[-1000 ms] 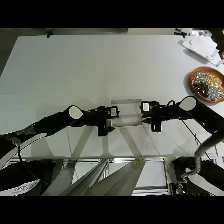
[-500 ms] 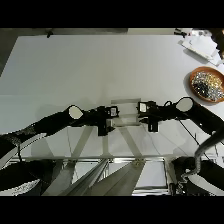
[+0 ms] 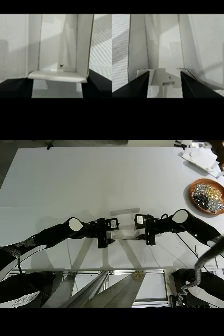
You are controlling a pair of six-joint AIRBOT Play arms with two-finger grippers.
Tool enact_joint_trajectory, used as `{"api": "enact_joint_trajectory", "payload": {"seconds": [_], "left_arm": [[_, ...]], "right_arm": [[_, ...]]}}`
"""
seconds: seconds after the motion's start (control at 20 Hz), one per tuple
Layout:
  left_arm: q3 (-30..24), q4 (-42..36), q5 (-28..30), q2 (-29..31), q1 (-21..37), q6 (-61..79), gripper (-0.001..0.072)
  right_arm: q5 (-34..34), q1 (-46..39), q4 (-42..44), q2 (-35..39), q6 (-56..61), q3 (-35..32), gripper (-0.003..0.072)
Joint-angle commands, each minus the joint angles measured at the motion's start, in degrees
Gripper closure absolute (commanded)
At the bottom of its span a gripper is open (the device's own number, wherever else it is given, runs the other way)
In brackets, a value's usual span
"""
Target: Fold the box and place the chain.
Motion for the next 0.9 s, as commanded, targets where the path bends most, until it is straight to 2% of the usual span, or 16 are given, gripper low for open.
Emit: {"api": "enact_joint_trajectory", "payload": {"seconds": [0.0, 0.25, 0.3, 0.4, 0.5, 0.65, 0.85], "left_arm": [[0.00, -0.02, 0.02, -0.04, -0.02, -0.02, 0.0356], [0.00, 0.00, 0.02, -0.04, -0.02, -0.02, 0.0356], [0.00, 0.00, 0.02, -0.04, -0.02, -0.02, 0.0356], [0.00, 0.00, 0.02, -0.04, -0.02, -0.02, 0.0356], [0.00, 0.00, 0.02, -0.04, -0.02, -0.02, 0.0356], [0.00, -0.02, 0.02, -0.04, -0.02, -0.02, 0.0356], [0.00, -0.02, 0.00, -0.04, -0.02, -0.02, 0.0356]], "right_arm": [[-0.28, 0.15, 1.55, -0.28, 0.00, -0.04, 0.0195], [-0.26, 0.13, 1.57, -0.28, 0.07, -0.02, 0.0197], [-0.26, 0.13, 1.55, -0.17, 0.79, -0.02, 0.0227], [0.02, 0.13, -0.33, 1.57, 3.65, 0.00, 0.0421], [0.46, 0.13, -6.36, 5.01, 8.33, 0.00, 0.0679], [2.73, -2.03, -15.65, 11.85, 19.56, 0.00, 0.0674], [6.58, -10.01, -16.81, 21.09, 39.60, 0.00, 0.0674]]}}
